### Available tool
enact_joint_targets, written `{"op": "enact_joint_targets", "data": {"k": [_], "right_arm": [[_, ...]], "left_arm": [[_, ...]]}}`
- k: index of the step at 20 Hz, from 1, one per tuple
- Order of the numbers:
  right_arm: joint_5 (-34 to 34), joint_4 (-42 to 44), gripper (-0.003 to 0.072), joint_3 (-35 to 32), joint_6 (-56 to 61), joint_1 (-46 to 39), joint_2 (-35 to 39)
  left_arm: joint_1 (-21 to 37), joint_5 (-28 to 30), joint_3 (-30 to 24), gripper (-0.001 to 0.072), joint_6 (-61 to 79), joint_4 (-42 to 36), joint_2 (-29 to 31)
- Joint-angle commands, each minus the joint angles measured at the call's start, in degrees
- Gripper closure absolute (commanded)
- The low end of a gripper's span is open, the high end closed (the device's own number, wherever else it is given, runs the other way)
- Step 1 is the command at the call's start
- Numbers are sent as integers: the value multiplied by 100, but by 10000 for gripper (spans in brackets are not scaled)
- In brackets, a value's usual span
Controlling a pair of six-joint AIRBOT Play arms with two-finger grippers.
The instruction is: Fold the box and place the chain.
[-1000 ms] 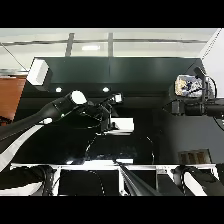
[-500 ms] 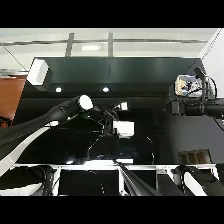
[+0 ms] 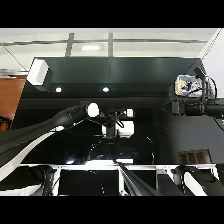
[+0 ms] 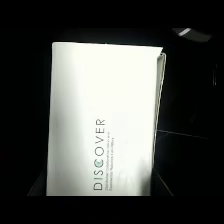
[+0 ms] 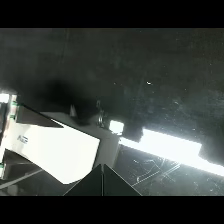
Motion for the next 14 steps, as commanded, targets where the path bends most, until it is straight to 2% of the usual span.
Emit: {"op": "enact_joint_targets", "data": {"k": [1,4,8,10,12,14], "right_arm": [[-2,0,673,2,0,-4,4],[-4,-20,673,2,0,-4,4],[-118,-44,673,2,0,-2,4],[-197,-42,673,-4,-2,-2,4],[-225,-42,673,-26,-2,-2,4],[-267,-55,673,-39,0,-2,4]], "left_arm": [[402,-398,0,427,-1429,1056,396],[1499,-1032,-31,427,-3176,2168,909],[3794,-1849,-31,425,-4846,3062,1331],[4996,-1784,-28,425,-5125,3097,1364],[5991,-1196,-7,425,-5117,2929,1362],[6588,-518,98,425,-5051,2632,1338]]}}
